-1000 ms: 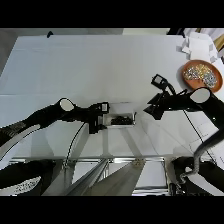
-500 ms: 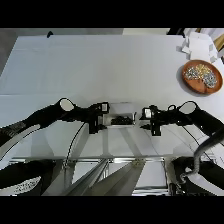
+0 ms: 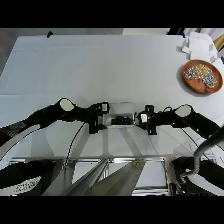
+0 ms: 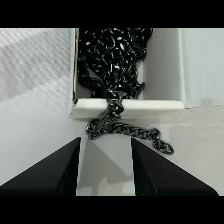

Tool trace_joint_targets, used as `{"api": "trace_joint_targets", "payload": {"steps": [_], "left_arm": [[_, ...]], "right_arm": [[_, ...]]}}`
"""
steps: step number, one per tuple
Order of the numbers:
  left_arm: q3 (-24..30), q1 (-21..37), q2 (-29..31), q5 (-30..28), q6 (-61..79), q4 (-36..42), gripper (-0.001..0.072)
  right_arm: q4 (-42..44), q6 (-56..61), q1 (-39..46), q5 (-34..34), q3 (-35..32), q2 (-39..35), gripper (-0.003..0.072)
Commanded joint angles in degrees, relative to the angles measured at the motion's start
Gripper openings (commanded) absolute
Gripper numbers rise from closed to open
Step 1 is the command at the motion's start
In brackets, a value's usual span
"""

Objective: Fold the box and place the chain.

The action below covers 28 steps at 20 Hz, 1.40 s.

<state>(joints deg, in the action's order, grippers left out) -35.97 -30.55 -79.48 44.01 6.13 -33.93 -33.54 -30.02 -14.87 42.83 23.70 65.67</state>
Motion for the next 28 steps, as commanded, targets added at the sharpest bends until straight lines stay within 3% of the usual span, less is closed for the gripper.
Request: {"api": "trace_joint_targets", "payload": {"steps": [1, 4, 7, 9, 12, 19, 22, 26, 28], "left_arm": [[0.02, -0.02, 0.04, 0.0, 0.0, 0.0, 0.0009], [0.02, -0.02, 0.02, 0.0, 0.0, 0.0, 0.0009], [0.02, -0.02, 0.02, 0.0, 0.0, 0.0, 0.0009], [0.02, -0.02, 0.04, 0.0, 0.0, 0.0, 0.0009], [0.02, -0.02, 0.02, 0.0, 0.0, 0.0, 0.0009], [0.02, -0.02, 0.04, 0.0, 0.0, 0.0, 0.0009], [0.02, -0.02, 0.04, 0.0, 0.0, 0.0, 0.0009], [0.02, -0.02, 0.02, 0.0, 0.0, 0.0, 0.0009], [0.02, -0.02, 0.04, 0.0, 0.0, 0.0, 0.0009]], "right_arm": [[4.68, -0.52, -0.98, -1.97, -0.04, 2.34, 0.0319], [5.53, -0.52, -2.4, -2.21, -0.04, 3.26, 0.0317], [4.96, -0.46, -2.56, -2.47, -0.04, 3.26, 0.0173], [4.92, 1.14, -2.56, -2.99, -0.04, 3.26, 0.0161], [4.85, 8.46, -1.27, -2.75, -0.04, 2.8, 0.0017], [1.97, 17.9, 6.12, -3.37, -0.04, -10.51, 0.0017], [9.46, 30.88, 6.54, -1.42, -0.04, -17.0, 0.0017], [21.73, 32.61, 4.52, 6.95, -0.02, -20.44, 0.0016], [26.56, 32.61, 1.49, 8.0, -0.02, -20.65, 0.0017]]}}
